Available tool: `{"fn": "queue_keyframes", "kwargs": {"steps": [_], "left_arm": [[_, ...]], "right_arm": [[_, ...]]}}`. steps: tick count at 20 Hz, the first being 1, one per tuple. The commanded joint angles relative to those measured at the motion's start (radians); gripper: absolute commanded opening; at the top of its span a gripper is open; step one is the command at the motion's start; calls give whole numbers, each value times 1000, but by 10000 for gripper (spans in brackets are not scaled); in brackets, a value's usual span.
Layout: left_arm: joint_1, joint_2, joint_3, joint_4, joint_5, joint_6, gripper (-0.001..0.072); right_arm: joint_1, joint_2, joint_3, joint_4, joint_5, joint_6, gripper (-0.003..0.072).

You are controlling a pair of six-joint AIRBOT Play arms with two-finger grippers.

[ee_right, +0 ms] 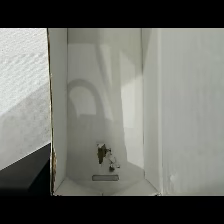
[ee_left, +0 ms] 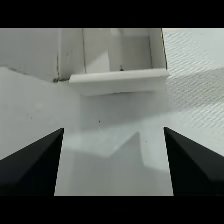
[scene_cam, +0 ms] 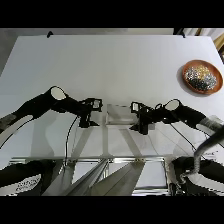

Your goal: Fold the box and place the chain.

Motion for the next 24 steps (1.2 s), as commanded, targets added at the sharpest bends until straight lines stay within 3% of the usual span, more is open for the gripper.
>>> {"fn": "queue_keyframes", "kwargs": {"steps": [1,8,17,24], "left_arm": [[-9,-45,-10,-89,55,208,705],[-62,-57,-10,-209,122,201,706],[-60,-68,-20,-189,63,113,706],[-60,-22,-71,-201,125,120,708]], "right_arm": [[0,1,0,0,1,0,402],[0,1,0,0,0,0,402],[0,1,0,0,0,0,402],[0,1,0,0,0,0,402]]}}
